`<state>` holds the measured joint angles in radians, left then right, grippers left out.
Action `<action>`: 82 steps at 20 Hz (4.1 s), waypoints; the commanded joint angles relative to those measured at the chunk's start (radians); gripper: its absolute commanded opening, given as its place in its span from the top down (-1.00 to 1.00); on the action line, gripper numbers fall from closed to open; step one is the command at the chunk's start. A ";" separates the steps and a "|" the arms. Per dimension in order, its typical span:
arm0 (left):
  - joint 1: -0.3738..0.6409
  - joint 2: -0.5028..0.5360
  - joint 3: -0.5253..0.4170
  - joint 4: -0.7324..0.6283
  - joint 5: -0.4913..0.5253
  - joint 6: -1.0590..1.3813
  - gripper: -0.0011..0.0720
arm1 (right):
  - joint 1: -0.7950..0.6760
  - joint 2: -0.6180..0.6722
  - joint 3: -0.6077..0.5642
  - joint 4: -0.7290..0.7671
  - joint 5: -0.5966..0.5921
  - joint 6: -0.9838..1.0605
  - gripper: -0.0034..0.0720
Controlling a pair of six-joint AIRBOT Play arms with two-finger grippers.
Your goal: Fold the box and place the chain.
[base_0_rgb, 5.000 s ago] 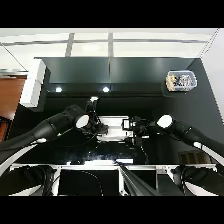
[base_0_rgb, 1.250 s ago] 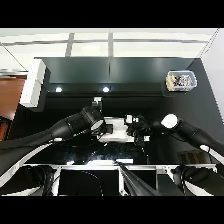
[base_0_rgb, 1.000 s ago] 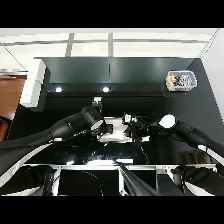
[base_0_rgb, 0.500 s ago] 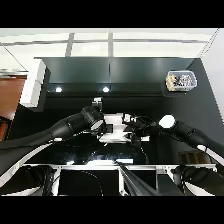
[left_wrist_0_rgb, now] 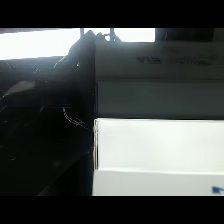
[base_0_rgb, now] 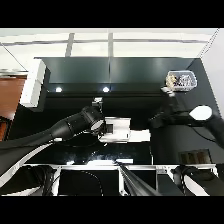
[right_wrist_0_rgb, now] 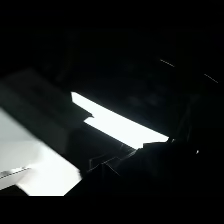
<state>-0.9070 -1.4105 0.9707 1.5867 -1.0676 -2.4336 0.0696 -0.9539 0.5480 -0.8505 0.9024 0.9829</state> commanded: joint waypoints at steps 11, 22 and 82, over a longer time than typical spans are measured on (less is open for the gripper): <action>0.001 0.000 0.000 0.002 -0.004 -0.001 0.90 | 0.068 -0.240 -0.183 0.346 0.099 0.114 0.86; 0.001 0.000 0.000 0.002 -0.004 -0.001 0.89 | 0.080 -0.260 0.012 0.378 0.296 0.034 -0.51; 0.001 0.000 0.000 0.002 -0.003 -0.001 0.89 | 0.762 -0.423 0.362 -0.549 0.122 1.343 0.76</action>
<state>-0.9070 -1.4105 0.9707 1.5871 -1.0714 -2.4355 0.8303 -1.3701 0.9092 -1.4052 1.0306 2.3215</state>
